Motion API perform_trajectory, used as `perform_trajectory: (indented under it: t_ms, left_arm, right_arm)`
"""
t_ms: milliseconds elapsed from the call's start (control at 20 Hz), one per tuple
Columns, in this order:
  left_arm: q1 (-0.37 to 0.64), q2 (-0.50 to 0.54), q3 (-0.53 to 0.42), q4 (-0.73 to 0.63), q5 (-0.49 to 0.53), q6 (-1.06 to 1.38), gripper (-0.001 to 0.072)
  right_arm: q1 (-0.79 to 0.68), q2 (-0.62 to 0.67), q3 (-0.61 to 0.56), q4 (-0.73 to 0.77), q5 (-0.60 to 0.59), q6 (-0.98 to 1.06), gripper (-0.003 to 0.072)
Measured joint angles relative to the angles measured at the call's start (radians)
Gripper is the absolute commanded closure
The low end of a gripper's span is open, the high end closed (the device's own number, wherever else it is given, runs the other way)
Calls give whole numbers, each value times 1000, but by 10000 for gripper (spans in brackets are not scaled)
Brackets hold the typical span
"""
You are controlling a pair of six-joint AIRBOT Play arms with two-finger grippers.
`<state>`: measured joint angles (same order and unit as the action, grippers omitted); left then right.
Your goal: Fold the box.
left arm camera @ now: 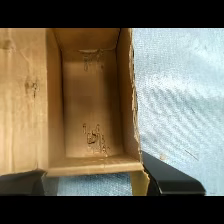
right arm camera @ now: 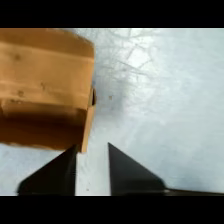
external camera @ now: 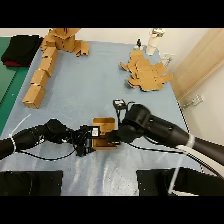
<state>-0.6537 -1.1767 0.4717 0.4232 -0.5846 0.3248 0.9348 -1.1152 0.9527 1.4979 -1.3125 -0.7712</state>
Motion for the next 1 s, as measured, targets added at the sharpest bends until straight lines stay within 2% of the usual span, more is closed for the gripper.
perform_trajectory:
  t_ms: [100,250,350,450,550,650,750,850,1000]
  left_arm:
    - [0,0,0,0,0,0,237]
    - [0,0,0,0,0,-1,237]
    - [0,0,0,0,0,-2,237]
    - [0,0,0,0,0,-2,237]
    - [0,0,0,0,0,-2,237]
    - [0,0,0,0,0,-2,237]
    - [0,0,0,0,0,-1,236]
    - [0,0,0,-1,0,0,237]
    - [0,0,0,0,0,0,237]
  right_arm:
    - [-18,49,0,-23,-39,-35,681]
    - [-119,63,-4,-49,-55,-133,684]
    - [-234,23,-5,-24,6,-240,684]
    - [-386,-58,-6,141,103,-428,684]
    - [-521,-153,-5,416,156,-668,684]
    - [-622,-254,-5,739,159,-938,684]
    - [-671,-321,-5,957,116,-1150,684]
    - [-680,-359,-6,1089,46,-1307,684]
    - [-665,-379,-7,1175,-26,-1464,684]
